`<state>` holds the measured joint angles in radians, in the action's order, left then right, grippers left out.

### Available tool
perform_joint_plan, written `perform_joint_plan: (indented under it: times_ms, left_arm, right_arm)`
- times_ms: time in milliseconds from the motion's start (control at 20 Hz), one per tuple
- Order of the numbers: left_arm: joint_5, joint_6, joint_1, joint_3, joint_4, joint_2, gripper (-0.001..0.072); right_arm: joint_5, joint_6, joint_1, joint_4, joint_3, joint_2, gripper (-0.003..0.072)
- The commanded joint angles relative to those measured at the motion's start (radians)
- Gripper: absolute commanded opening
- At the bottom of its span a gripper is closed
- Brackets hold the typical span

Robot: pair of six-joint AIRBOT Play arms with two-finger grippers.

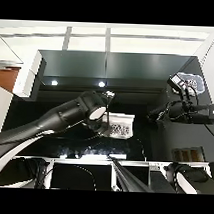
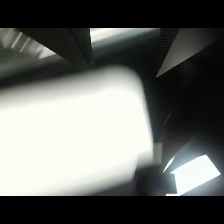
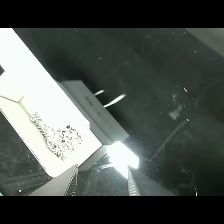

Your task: Fold the box and place the chain.

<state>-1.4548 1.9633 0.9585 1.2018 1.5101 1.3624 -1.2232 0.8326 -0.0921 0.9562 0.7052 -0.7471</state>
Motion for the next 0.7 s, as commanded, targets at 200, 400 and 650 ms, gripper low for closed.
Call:
perform_joint_plan:
  times_ms: [200,400,650]
  left_arm:
    - [-0.054,-0.437,-0.148,-0.056,0.006,-0.287,0.0465]
    - [0.187,-0.665,-0.531,-0.232,-0.320,-0.382,0.0466]
    - [0.262,-1.336,-0.803,-0.468,-0.805,-0.359,0.0713]
  right_arm:
    - [-0.008,0.054,0.001,0.043,0.001,0.000,0.0379]
    - [-0.039,0.157,0.001,0.135,0.001,0.000,0.0379]
    - [-0.055,0.286,0.001,0.233,0.001,0.000,0.0467]
